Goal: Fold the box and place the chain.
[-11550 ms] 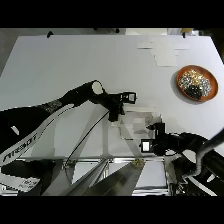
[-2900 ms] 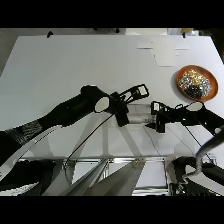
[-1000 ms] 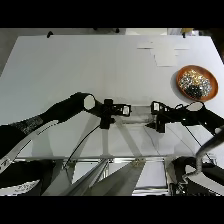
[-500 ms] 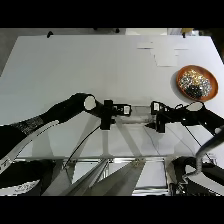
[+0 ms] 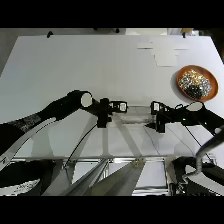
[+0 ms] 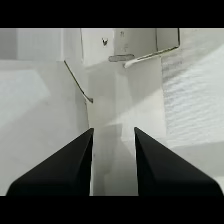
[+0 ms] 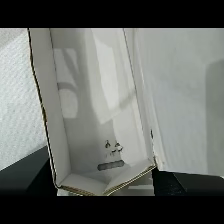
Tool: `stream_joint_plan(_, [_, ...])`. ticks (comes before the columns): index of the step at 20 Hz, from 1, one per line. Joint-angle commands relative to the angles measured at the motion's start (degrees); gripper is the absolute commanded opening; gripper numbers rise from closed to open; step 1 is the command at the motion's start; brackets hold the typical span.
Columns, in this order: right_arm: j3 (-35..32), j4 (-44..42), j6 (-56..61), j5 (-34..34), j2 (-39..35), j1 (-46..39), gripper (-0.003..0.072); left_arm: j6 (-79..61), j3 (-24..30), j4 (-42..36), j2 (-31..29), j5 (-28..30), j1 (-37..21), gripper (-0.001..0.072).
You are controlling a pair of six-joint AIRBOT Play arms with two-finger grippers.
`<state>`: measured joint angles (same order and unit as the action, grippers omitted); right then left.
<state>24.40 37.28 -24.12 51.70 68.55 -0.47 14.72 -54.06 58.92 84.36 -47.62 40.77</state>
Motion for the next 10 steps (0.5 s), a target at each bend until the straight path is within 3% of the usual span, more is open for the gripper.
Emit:
stream_joint_plan(1, [0.0, 0.0, 0.0, 0.0, 0.0, 0.0, 0.0415, -6.0, 0.0, -0.7, 0.1, 2.4, 1.1, 0.0275])
stream_joint_plan(5, [0.0, 0.0, 0.0, 0.0, 0.0, 0.0, 0.0415, -5.9, 0.0, -3.1, 0.3, 6.5, 3.0, 0.0275])
stream_joint_plan(10, [0.0, 0.0, 0.0, 0.0, -0.1, 0.0, 0.0415, -5.5, 0.0, -6.5, 2.0, 6.3, 4.2, 0.0271])
